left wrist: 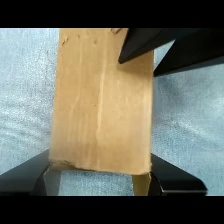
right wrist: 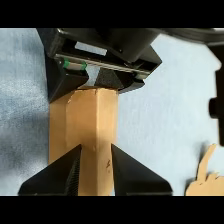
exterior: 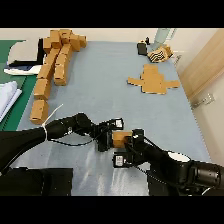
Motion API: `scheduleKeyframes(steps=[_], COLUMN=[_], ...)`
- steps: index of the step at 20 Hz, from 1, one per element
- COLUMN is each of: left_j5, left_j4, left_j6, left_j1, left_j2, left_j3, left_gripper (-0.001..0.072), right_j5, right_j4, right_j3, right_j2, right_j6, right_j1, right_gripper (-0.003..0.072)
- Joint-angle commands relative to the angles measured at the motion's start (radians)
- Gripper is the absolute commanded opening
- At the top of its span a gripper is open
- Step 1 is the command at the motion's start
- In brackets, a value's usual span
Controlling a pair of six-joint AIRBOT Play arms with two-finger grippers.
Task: Fold the box.
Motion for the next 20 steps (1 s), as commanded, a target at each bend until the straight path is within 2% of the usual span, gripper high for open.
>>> scheduleKeyframes(steps=[1,3,4,12,13,14,20], left_j5=[0.0,0.0,0.0,0.0,0.0,0.0,0.0], left_j4=[0.0,0.0,0.0,0.0,0.0,0.0,0.0], left_j6=[0.0,0.0,0.0,0.0,0.0,0.0,0.0], left_j1=[0.0,0.0,0.0,0.0,0.0,0.0,0.0], left_j2=[0.0,0.0,0.0,0.0,0.0,0.0,0.0], left_j3=[0.0,0.0,0.0,0.0,0.0,0.0,0.0], left_gripper=[0.0446,0.0445,0.0446,0.0446,0.0446,0.0446,0.0446], right_j5=[-0.005,-0.006,-0.006,-0.004,-0.005,-0.004,-0.004], right_j4=[-0.014,-0.027,-0.027,-0.027,-0.027,-0.025,-0.022], right_j3=[0.001,0.006,0.009,0.013,0.013,0.013,0.012], right_j2=[0.011,0.011,0.011,0.012,0.011,0.01,0.002], right_j6=[0.0,0.0,0.0,0.0,0.0,0.0,0.0], right_j1=[0.0,0.0,0.0,0.0,0.0,0.0,0.0], right_gripper=[0.0277,0.0264,0.0224,0.0221,0.021,0.0156,0.015])
